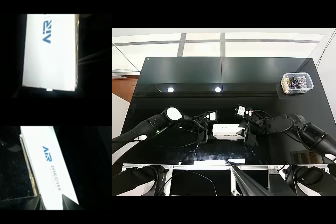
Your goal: Fold the box and place the chain.
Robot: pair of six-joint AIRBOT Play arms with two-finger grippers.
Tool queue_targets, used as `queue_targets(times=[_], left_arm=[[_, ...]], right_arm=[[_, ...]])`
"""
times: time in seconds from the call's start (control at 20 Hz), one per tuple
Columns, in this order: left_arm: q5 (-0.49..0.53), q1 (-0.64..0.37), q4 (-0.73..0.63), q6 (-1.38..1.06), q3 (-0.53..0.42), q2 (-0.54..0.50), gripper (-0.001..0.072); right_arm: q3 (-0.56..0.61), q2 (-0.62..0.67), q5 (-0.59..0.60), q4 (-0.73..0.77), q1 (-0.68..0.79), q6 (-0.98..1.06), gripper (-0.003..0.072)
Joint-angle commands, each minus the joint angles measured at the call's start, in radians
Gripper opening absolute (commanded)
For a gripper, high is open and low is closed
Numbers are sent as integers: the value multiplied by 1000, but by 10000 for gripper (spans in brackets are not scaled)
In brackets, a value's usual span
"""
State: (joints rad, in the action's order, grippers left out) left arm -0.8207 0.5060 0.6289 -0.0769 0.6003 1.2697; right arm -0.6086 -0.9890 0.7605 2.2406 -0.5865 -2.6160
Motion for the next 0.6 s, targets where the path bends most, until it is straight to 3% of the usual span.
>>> queue_targets(times=[0.0, 0.55], left_arm=[[-1, 0, 0, 2, 0, 0, 74], [-1, 0, 0, 2, 0, 0, 74]], right_arm=[[0, 0, 6, -19, -2, 21, 295], [0, -1, 2, -19, -2, 21, 308]])
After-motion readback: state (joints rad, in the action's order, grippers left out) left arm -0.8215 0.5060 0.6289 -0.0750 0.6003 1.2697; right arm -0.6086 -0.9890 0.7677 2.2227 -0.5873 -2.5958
